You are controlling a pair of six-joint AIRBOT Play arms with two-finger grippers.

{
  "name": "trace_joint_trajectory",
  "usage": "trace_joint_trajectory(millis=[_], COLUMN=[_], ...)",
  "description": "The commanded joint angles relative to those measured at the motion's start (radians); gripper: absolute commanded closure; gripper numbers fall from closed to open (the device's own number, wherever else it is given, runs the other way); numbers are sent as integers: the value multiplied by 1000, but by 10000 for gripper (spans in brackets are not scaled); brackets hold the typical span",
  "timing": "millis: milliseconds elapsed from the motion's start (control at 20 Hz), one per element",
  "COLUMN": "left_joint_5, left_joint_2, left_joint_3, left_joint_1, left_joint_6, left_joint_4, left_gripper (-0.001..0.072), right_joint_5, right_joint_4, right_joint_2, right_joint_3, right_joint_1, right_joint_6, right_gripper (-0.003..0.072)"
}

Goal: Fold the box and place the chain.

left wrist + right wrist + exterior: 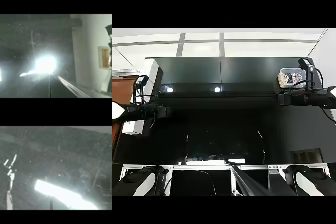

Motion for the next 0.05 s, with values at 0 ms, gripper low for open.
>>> trace_joint_trajectory(millis=[0], left_joint_5=[13], left_joint_2=[7], left_joint_3=[-14], left_joint_1=[-2], left_joint_6=[1], left_joint_4=[0], left_gripper=[682], right_joint_5=[0], right_joint_4=[-2], right_joint_2=[-1], right_joint_3=[0], right_joint_1=[1], right_joint_6=[0], right_gripper=[671])
